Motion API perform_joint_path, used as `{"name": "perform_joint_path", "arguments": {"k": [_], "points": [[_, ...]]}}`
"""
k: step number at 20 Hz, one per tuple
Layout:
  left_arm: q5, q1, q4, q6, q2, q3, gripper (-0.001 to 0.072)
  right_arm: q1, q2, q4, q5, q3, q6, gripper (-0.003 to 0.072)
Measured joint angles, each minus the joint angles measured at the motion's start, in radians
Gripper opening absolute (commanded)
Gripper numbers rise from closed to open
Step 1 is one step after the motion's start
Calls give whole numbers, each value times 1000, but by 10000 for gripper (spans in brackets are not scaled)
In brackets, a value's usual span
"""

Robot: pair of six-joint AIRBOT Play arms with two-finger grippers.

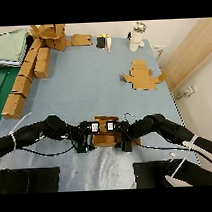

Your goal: Fold the box.

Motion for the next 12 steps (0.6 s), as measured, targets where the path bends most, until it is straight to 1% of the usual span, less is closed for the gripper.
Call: {"name": "perform_joint_path", "arguments": {"k": [7,12], "points": [[-25,0,-24,31,-4,0,710,0,0,0,0,0,0,525],[-13,0,-45,34,-4,0,709,0,0,0,0,0,1,525]]}}
